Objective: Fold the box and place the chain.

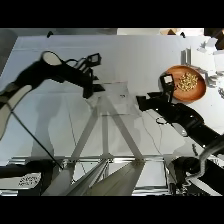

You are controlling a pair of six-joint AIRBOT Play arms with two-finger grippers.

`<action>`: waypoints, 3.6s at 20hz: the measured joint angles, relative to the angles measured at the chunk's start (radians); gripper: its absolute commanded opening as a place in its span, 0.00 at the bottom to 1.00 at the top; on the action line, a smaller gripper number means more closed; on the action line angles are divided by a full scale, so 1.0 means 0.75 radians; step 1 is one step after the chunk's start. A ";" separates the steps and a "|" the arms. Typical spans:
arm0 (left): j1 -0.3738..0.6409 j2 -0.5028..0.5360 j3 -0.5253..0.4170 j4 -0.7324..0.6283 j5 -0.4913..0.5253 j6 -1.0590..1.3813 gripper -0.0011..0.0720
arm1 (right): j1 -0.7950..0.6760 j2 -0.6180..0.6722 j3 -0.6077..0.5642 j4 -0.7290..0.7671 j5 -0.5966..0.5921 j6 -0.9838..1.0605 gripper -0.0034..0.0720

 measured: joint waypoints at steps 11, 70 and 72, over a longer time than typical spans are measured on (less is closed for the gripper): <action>-0.032 -0.010 -0.199 0.018 0.037 0.287 0.02 | -0.172 0.154 0.000 -0.005 0.148 -0.002 0.85; -0.114 -0.179 -0.232 -0.109 0.309 0.320 0.02 | 0.085 -0.014 -0.078 0.978 0.448 -2.391 0.96; -0.114 -0.179 -0.232 -0.109 0.309 0.320 0.02 | 0.083 -0.091 -0.078 1.033 0.400 -2.438 0.96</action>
